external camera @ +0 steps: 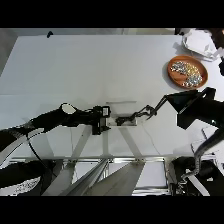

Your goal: Fold the box and place the chain.

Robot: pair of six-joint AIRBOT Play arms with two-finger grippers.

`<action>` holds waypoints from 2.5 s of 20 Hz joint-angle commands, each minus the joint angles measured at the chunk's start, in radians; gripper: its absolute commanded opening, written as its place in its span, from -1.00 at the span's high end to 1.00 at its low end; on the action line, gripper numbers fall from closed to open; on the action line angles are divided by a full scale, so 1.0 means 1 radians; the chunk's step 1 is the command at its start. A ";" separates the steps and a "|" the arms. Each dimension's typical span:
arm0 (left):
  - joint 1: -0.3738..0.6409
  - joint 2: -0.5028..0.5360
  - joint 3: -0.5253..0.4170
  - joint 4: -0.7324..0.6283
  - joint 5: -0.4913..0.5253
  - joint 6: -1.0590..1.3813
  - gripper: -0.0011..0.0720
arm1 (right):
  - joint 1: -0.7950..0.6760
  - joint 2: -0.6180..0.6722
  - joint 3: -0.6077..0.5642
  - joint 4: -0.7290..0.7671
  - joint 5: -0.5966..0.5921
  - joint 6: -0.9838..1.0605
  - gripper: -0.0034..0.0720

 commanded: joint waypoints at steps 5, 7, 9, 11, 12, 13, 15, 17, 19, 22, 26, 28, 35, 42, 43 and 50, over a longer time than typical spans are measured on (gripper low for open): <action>0.000 0.001 0.000 0.000 0.000 0.000 0.23 | 0.001 -0.250 0.000 0.317 0.000 -0.137 0.88; 0.000 0.001 0.000 0.000 0.000 0.000 0.23 | 0.025 -0.336 0.000 0.340 -0.012 -0.163 0.88; 0.000 0.001 0.000 0.000 0.000 0.000 0.23 | 0.093 -0.384 0.000 0.343 -0.051 -0.171 0.88; 0.000 0.001 0.000 0.000 0.000 0.000 0.23 | 0.160 -0.389 0.000 0.364 -0.122 -0.172 0.88; 0.000 0.001 0.000 0.000 0.000 0.000 0.23 | 0.182 -0.384 0.000 0.379 -0.166 -0.172 0.88; 0.000 0.001 0.000 0.000 0.000 0.000 0.23 | 0.197 -0.377 0.000 0.381 -0.203 -0.172 0.88; 0.000 0.001 0.000 0.000 0.000 0.000 0.23 | 0.206 -0.368 0.000 0.382 -0.241 -0.171 0.88; 0.000 0.001 0.000 0.000 0.000 0.000 0.23 | 0.206 -0.367 0.000 0.380 -0.236 -0.171 0.88; 0.000 0.001 0.000 0.000 0.000 0.000 0.23 | 0.207 -0.373 0.000 0.329 -0.206 -0.163 0.88; 0.000 0.001 0.000 0.000 0.000 0.000 0.23 | 0.208 -0.416 -0.031 0.288 -0.189 -0.126 0.88; 0.000 0.001 0.000 0.000 0.000 0.000 0.23 | 0.303 -0.550 -0.070 0.272 -0.265 -0.126 0.88; 0.000 0.001 0.000 0.000 0.000 0.000 0.23 | 0.352 -0.631 -0.070 0.268 -0.317 -0.125 0.88; 0.000 0.001 0.000 0.000 0.000 0.000 0.23 | 0.434 -0.776 -0.070 0.268 -0.347 -0.115 0.87; 0.000 0.001 0.000 0.000 0.000 0.000 0.23 | 0.473 -0.815 -0.069 0.270 -0.417 -0.088 0.57; 0.000 0.001 0.000 0.000 0.000 0.000 0.23 | 0.473 -0.805 -0.069 0.264 -0.412 -0.088 0.57; 0.000 0.001 0.000 0.000 0.000 0.000 0.23 | 0.284 -0.581 -0.069 -0.163 -0.094 0.192 0.45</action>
